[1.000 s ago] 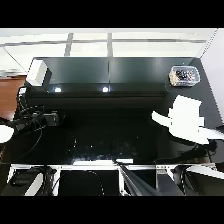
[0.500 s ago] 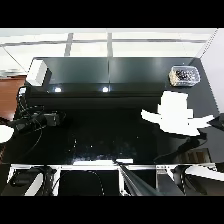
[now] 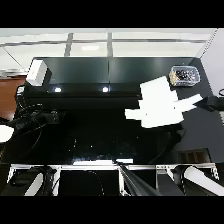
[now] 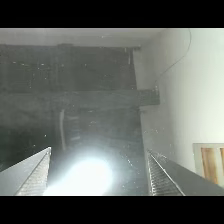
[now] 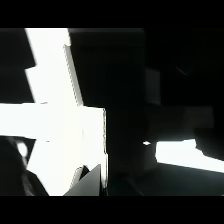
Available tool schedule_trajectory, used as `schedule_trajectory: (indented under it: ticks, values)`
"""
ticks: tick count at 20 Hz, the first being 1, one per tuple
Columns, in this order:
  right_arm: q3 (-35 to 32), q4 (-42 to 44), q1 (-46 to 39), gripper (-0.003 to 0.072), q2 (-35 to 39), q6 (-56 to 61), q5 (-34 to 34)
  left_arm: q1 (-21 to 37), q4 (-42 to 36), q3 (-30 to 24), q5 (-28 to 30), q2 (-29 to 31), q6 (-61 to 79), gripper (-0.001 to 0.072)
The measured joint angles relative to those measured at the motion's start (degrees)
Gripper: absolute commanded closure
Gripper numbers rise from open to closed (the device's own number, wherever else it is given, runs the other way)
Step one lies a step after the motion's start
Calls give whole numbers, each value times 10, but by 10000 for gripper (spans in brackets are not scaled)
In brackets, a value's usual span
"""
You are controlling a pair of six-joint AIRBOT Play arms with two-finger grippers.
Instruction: Fold the box and place the chain.
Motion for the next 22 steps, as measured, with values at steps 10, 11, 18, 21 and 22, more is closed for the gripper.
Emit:
schedule_trajectory:
  ticks: [10,11,18,21,22]
  values:
    - [-272,204,334,673,156,46,-297,-40,-168,23,-4,-103,80,3]
    - [-289,214,376,673,160,52,-334,-47,-185,35,-8,-126,89,3]
    - [-339,233,537,672,167,75,-461,-66,-264,163,-94,-354,138,3]
    - [-343,235,563,672,167,78,-473,-68,-274,215,-134,-438,147,3]
    - [-344,235,568,672,167,78,-475,-68,-276,233,-143,-463,150,3]
